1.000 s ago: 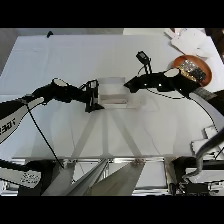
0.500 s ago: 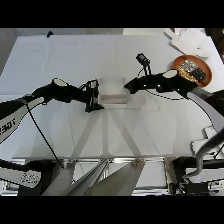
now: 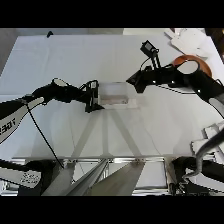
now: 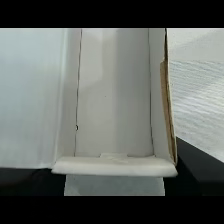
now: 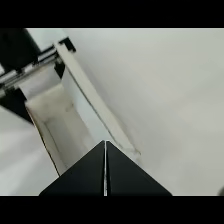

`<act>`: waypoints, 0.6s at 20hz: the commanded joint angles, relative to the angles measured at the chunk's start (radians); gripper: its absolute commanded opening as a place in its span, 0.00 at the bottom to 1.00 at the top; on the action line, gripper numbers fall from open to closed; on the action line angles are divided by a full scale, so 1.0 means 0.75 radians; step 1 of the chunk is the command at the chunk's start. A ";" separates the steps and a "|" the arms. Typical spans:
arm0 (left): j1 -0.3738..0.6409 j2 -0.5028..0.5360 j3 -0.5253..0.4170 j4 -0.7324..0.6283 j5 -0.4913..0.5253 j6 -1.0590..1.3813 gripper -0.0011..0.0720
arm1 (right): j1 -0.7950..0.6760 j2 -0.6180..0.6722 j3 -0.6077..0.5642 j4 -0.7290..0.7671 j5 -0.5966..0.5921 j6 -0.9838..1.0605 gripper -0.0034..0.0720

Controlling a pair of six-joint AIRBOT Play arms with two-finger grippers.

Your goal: Fold the box and place the chain.

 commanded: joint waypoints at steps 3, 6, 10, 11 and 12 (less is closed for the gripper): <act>0.001 0.001 0.001 -0.002 0.000 -0.002 0.31 | 0.001 0.112 0.001 -0.538 0.135 -0.006 0.13; 0.001 0.001 0.001 -0.002 0.000 -0.002 0.31 | 0.001 0.110 0.001 -0.642 0.177 -0.019 0.35; 0.001 0.001 0.001 -0.002 0.000 -0.002 0.31 | 0.001 0.057 0.001 -0.638 0.156 -0.161 0.41; 0.001 0.001 0.001 -0.002 0.000 -0.002 0.31 | 0.001 0.021 0.001 -0.638 0.142 -0.192 0.50; 0.001 0.001 0.001 -0.002 0.000 -0.002 0.31 | 0.001 -0.021 0.001 -0.639 0.125 -0.239 0.56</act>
